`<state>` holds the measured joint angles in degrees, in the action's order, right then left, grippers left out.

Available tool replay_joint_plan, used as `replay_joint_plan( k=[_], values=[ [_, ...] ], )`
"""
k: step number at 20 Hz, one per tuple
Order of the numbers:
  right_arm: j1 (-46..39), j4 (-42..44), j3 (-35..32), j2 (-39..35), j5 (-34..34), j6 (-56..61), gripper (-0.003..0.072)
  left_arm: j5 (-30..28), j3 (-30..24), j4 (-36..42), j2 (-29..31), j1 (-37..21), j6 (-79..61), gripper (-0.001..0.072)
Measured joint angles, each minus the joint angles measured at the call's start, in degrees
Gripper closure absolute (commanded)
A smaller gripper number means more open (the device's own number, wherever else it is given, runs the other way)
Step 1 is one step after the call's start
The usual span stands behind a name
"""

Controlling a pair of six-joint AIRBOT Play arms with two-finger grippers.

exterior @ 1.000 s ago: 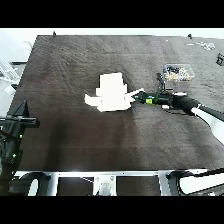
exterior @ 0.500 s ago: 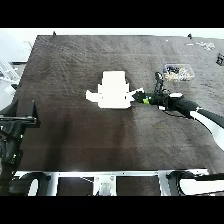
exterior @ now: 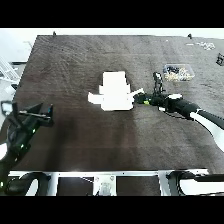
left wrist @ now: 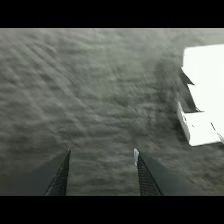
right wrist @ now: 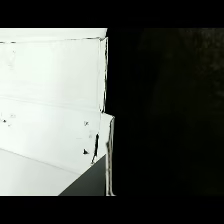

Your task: Fold the box and place the chain.

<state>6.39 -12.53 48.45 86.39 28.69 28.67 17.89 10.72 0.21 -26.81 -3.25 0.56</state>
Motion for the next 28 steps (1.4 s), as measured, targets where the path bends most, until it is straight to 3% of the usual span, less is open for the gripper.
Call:
replay_joint_plan(
  k=[3, 7, 16, 22, 28],
  values=[
    [0.0, 0.1, 0.0, 0.0, -0.1, -0.9, 0.0688, 7.6, 8.2, -0.1, -14.6, 0.0, 1.0, 0.0228],
    [0.3, 0.5, 0.0, 0.0, -0.3, -0.3, 0.0688, 17.4, 23.2, -3.1, -34.0, 0.0, 5.3, 0.0228],
    [3.2, 1.4, -0.2, 0.1, -3.9, 3.3, 0.0689, 39.2, 61.5, -23.5, -65.9, 0.0, 28.8, 0.0228],
    [6.2, 2.8, -0.2, 0.1, -8.0, 5.1, 0.0688, 48.9, 79.3, -31.2, -77.4, 2.3, 38.3, 0.0227],
    [7.5, 2.7, -0.2, 0.1, -10.0, 5.5, 0.0687, 51.2, 90.2, -37.6, -85.2, 6.6, 43.2, 0.0227]
  ],
)
